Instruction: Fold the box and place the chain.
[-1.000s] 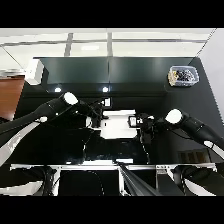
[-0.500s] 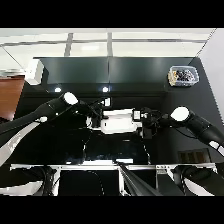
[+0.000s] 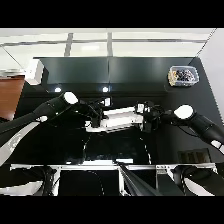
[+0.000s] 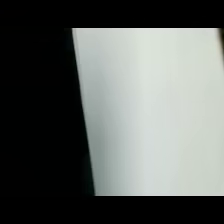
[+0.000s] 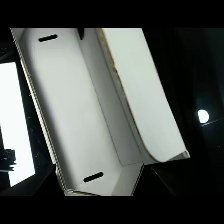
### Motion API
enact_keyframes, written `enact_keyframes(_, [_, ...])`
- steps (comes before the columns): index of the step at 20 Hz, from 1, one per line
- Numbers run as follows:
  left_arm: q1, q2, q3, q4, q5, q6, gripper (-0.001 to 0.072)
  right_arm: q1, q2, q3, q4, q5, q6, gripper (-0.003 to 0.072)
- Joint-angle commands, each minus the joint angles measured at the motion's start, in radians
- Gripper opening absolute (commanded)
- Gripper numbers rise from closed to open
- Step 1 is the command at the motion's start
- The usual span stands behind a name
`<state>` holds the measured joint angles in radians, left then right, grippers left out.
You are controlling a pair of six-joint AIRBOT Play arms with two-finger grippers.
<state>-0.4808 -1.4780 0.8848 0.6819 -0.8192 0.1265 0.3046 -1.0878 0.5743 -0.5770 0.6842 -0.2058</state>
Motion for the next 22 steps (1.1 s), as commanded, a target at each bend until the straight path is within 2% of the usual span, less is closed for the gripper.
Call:
enact_keyframes(1, [0.0, 0.0, 0.002, 0.027, -0.003, 0.001, 0.0025, -0.008, -0.001, 0.001, 0.035, -0.015, -0.026, 0.0702])
enact_keyframes(4, [0.0, 0.0, 0.003, 0.055, -0.003, 0.001, 0.0026, -0.036, -0.003, 0.001, 0.061, 0.006, -0.029, 0.0702])
enact_keyframes(8, [-0.001, 0.0, 0.026, 0.055, -0.009, 0.001, 0.0025, -0.04, -0.013, -0.002, 0.072, 0.117, -0.039, 0.0702])
enact_keyframes(13, [-0.005, -0.001, 0.033, 0.069, -0.053, 0.0, 0.0026, -0.041, -0.062, -0.005, 0.116, 0.105, -0.135, 0.0702])
enact_keyframes(15, [-0.006, -0.001, 0.033, 0.069, -0.051, -0.001, 0.0026, -0.053, -0.059, -0.004, 0.076, 0.044, -0.135, 0.0702])
enact_keyframes(17, [-0.006, -0.001, 0.033, 0.069, -0.05, -0.003, 0.0025, -0.08, -0.055, -0.004, 0.02, 0.052, -0.108, 0.0702])
enact_keyframes(22, [-0.006, -0.003, 0.033, 0.069, -0.048, -0.003, 0.0026, -0.079, -0.053, -0.008, -0.176, 0.244, 0.163, 0.0702])
